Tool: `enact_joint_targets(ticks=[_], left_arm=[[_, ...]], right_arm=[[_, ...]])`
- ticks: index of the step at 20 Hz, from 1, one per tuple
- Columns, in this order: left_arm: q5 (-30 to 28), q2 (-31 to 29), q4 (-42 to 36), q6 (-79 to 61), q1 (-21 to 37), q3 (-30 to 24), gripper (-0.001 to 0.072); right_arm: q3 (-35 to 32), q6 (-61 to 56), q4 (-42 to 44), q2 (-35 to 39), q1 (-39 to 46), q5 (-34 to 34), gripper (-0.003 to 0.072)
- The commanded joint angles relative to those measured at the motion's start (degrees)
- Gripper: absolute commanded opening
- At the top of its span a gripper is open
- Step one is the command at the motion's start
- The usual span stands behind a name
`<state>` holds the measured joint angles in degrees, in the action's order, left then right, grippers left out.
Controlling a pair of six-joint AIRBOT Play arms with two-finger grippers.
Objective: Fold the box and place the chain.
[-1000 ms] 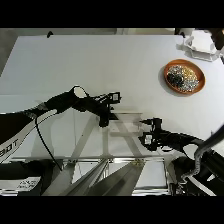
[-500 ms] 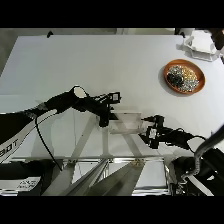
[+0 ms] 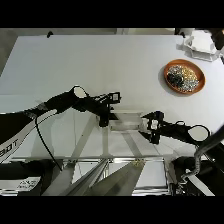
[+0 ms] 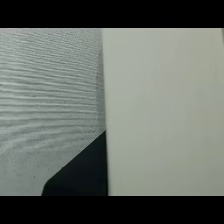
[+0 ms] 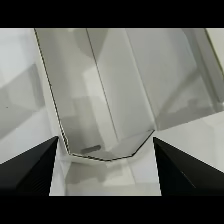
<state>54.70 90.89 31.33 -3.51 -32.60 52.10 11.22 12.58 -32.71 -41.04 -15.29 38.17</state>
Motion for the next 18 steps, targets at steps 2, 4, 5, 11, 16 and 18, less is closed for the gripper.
enact_joint_targets(ticks=[2, 4, 5, 11, 16, 18], left_arm=[[0.0, 0.0, 0.0, 0.0, 0.0, 0.0, 0.0010], [0.0, 0.0, 0.0, 0.0, 0.0, 0.0, 0.0010], [0.0, 0.0, 0.0, 0.0, 0.0, 0.0, 0.0010], [0.0, 0.0, 0.0, 0.0, 0.0, 0.0, 0.0010], [0.0, 0.0, 0.0, 0.0, 0.0, 0.0, 0.0010], [0.0, 0.0, 0.0, 0.0, 0.0, 0.0, 0.0010]], right_arm=[[2.6, 6.2, 3.0, -4.7, 2.6, 4.4, 0.0693], [2.8, 6.2, 3.7, -5.6, 2.6, 4.5, 0.0693], [2.8, 6.2, 4.3, -5.7, 2.6, 4.5, 0.0693], [2.8, 6.4, 6.2, -5.7, 7.6, 9.5, 0.0693], [2.8, 6.3, 6.2, -5.7, 7.8, 10.1, 0.0693], [2.8, 6.3, 6.3, -6.5, 7.8, 9.9, 0.0693]])
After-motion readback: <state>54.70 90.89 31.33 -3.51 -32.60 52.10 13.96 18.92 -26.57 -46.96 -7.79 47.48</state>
